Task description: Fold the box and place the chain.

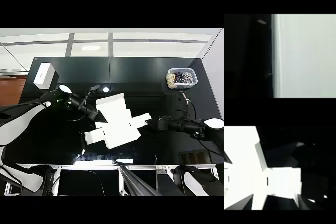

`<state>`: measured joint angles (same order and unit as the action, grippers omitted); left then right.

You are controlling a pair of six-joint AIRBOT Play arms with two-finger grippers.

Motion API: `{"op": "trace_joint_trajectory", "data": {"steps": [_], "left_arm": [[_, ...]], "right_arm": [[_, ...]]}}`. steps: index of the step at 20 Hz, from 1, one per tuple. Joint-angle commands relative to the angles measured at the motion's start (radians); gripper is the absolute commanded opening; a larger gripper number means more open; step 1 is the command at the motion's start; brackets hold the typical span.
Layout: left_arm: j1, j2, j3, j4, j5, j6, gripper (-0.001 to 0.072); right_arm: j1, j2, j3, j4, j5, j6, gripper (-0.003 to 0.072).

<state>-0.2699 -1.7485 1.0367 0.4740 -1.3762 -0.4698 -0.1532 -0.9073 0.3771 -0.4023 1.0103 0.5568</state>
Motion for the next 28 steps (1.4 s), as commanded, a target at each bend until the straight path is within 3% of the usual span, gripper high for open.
{"op": "trace_joint_trajectory", "data": {"steps": [1,5,9,13,16,19,28], "left_arm": [[-0.01,0.028,0.02,0.017,0.058,0.042,0.0021],[-0.107,0.159,0.016,0.12,0.226,0.143,0.0021],[-0.2,0.192,0.0,0.119,0.28,0.409,0.0023],[-0.24,0.173,0.0,0.12,0.402,0.484,0.0024],[-0.247,0.149,0.0,0.152,0.407,0.504,0.0025],[-0.249,0.135,0.0,0.21,0.408,0.508,0.0026],[-0.249,0.134,0.0,0.209,0.399,0.486,0.0026]], "right_arm": [[-0.001,0.001,0.114,-0.204,0.076,-0.006,0.0646],[0.041,0.001,0.276,-0.309,0.203,-0.15,0.0645],[0.178,0.0,0.282,-0.313,0.097,-0.272,0.0644],[0.292,-0.001,0.282,-0.376,-0.003,-0.311,0.0644],[0.327,-0.002,0.266,-0.49,-0.002,-0.31,0.0635],[0.353,-0.002,0.217,-0.492,-0.011,-0.317,0.0635],[0.452,-0.003,0.064,-0.515,-0.076,-0.36,0.0635]]}}
